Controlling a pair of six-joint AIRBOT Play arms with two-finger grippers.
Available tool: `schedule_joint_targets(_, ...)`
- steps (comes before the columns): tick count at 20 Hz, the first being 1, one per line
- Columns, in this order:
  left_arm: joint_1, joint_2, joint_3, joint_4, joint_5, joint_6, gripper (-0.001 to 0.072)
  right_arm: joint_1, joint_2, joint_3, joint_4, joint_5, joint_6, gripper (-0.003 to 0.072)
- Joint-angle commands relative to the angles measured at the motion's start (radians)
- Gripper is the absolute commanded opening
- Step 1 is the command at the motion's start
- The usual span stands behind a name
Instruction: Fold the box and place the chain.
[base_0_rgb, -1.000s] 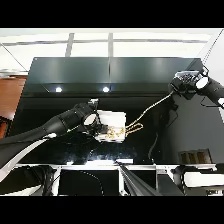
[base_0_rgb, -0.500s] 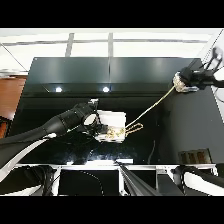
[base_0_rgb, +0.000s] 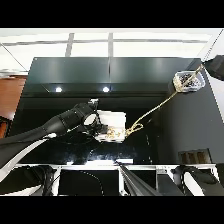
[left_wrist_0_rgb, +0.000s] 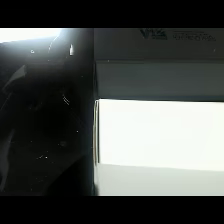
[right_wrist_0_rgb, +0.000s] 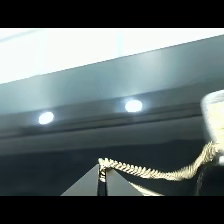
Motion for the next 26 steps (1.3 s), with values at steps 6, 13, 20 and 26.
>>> schedule_joint_targets(6, 0.001, 0.000, 0.000, 0.000, -0.003, 0.000, 0.0032, 0.269, 0.110, -0.023, 0.269, 0.191, -0.029, 0.0044)
schedule_joint_targets(13, 0.001, 0.000, 0.000, 0.000, -0.003, 0.000, 0.0032, 0.587, 0.037, -0.183, 0.281, 0.044, 0.023, 0.0044)
schedule_joint_targets(20, 0.001, 0.000, 0.000, 0.000, -0.003, 0.000, 0.0032, 0.786, -0.175, -0.210, 0.279, -0.086, 0.021, 0.0044)
schedule_joint_targets(26, 0.001, 0.000, 0.000, 0.000, -0.002, 0.000, 0.0032, 0.753, -0.191, -0.210, 0.282, -0.121, 0.023, 0.0047)
